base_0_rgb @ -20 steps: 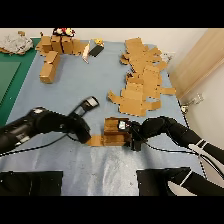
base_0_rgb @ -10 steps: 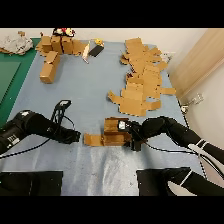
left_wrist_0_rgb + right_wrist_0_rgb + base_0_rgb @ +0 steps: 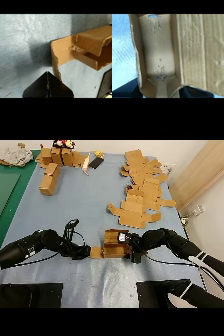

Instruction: Fold the box.

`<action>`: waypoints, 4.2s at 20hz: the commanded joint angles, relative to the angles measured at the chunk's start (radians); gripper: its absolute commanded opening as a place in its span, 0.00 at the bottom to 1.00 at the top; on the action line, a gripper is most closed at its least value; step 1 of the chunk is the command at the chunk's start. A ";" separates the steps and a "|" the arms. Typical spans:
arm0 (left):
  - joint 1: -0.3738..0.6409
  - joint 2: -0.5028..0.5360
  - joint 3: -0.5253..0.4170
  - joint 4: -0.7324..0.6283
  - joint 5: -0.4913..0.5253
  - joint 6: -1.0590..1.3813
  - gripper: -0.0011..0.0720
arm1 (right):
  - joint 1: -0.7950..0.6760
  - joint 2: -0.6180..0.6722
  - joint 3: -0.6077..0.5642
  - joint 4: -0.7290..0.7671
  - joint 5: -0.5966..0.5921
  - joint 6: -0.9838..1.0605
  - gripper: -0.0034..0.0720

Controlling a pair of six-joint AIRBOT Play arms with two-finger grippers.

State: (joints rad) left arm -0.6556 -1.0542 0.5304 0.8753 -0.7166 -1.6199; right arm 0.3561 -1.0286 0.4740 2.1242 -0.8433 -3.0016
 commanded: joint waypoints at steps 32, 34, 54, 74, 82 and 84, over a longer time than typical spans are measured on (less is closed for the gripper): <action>0.052 -0.056 -0.002 -0.120 0.047 0.048 0.03 | 0.000 0.000 0.000 0.000 0.000 0.000 0.75; 0.031 -0.079 -0.002 -0.134 0.059 0.048 0.03 | 0.000 0.000 0.000 0.000 0.000 0.000 0.75; -0.011 -0.025 0.045 -0.224 0.056 0.087 0.49 | 0.000 0.000 0.000 0.000 0.000 0.000 0.75; 0.021 0.012 0.048 -0.233 0.031 0.087 0.68 | 0.000 0.000 0.000 0.000 0.000 0.000 0.75; -0.010 -0.030 0.048 -0.239 0.059 0.121 0.68 | 0.000 0.000 0.000 0.000 0.000 0.000 0.75; 0.058 0.012 0.048 -0.213 -0.009 0.120 0.68 | 0.000 0.000 0.000 0.000 0.000 0.000 0.75</action>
State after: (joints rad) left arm -0.6483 -1.0687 0.5777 0.6407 -0.6693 -1.5059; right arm 0.3561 -1.0286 0.4740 2.1242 -0.8433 -3.0016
